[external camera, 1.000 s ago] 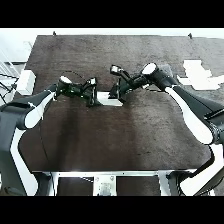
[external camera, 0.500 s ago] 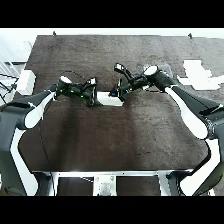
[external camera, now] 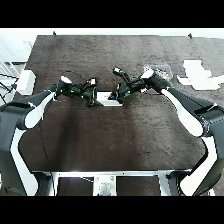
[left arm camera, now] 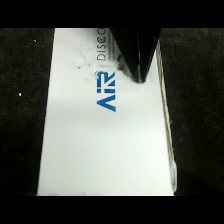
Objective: Fold the box and place the chain.
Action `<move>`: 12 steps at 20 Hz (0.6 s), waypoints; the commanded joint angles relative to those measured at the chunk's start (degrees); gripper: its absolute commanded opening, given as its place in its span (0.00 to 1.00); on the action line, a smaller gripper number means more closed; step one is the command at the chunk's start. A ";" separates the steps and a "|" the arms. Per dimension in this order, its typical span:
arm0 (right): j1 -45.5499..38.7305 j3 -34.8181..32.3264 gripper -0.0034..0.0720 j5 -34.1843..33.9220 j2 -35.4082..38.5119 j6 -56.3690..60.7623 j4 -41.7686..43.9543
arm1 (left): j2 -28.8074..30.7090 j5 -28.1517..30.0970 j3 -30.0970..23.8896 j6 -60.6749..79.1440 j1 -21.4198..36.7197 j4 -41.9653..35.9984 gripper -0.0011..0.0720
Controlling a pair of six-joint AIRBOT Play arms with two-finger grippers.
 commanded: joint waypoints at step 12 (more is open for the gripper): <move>-0.98 -1.01 0.06 -2.19 20.04 2.69 6.71 | 0.07 0.02 0.00 -0.13 0.04 -0.07 0.67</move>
